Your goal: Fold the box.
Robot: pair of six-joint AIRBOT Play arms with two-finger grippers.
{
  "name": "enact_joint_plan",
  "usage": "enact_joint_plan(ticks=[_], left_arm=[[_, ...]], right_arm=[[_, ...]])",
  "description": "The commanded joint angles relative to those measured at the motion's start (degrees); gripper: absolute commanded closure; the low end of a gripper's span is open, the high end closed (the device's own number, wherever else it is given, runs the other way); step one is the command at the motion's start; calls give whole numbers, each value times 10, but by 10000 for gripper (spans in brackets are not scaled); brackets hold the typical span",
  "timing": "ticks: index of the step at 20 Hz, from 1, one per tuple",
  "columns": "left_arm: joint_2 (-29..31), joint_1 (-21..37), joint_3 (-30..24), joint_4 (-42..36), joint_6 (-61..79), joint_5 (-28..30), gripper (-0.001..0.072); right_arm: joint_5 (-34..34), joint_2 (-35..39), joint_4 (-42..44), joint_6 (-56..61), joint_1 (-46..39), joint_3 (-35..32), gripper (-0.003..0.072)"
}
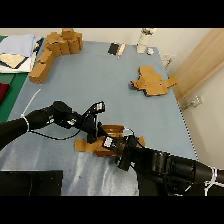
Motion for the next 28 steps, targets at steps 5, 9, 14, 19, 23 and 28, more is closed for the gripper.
enact_joint_plan(ticks=[5,9,14,19,23,28], left_arm=[[0,0,0,0,0,0,695],[0,0,0,0,0,0,696],[0,0,0,0,0,0,696],[0,0,0,0,0,0,696],[0,0,0,0,0,0,695],[0,0,0,0,0,0,695]], right_arm=[[-5,3,-11,-40,-22,0,-34],[-4,38,-24,-50,-25,-14,-34],[63,105,-17,-93,-69,-56,-34],[128,77,144,-299,-152,-59,-34],[123,74,296,-482,-238,-58,-34],[90,63,443,-675,-330,-58,-34]])
